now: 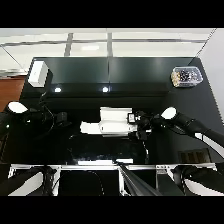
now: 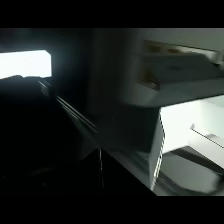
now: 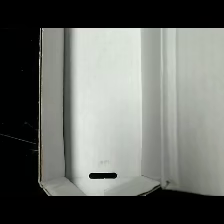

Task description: Fold the box and place the chain.

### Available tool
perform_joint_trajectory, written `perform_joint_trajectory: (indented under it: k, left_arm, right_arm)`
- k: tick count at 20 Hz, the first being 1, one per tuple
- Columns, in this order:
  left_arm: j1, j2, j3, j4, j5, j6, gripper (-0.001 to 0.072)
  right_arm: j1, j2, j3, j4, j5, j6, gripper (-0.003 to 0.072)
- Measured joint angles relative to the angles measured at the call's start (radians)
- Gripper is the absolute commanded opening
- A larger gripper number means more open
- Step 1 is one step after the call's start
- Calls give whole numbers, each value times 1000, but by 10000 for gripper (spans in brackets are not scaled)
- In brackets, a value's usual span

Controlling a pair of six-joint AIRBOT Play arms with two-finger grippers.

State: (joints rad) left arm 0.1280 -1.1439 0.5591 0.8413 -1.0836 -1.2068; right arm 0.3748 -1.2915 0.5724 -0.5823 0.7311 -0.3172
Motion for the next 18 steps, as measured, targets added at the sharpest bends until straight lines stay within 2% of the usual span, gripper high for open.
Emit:
perform_joint_trajectory:
  k: [2,4,9,13,17,18]
  left_arm:
    - [37,-65,-18,-81,-51,14,27]
    - [27,-121,-27,-130,-64,23,27]
    - [-109,-219,-31,-249,-43,80,28]
    - [-190,-261,-11,-320,-31,136,27]
    - [-217,-273,18,-373,-66,213,28]
    - [-220,-274,27,-386,-89,235,78]
  right_arm:
    - [1,0,0,0,0,0,473]
    - [1,0,0,-1,0,0,474]
    - [1,0,0,-2,0,0,473]
    - [1,0,0,-2,0,0,473]
    - [1,0,0,-3,0,0,473]
    - [1,0,0,-3,0,0,473]
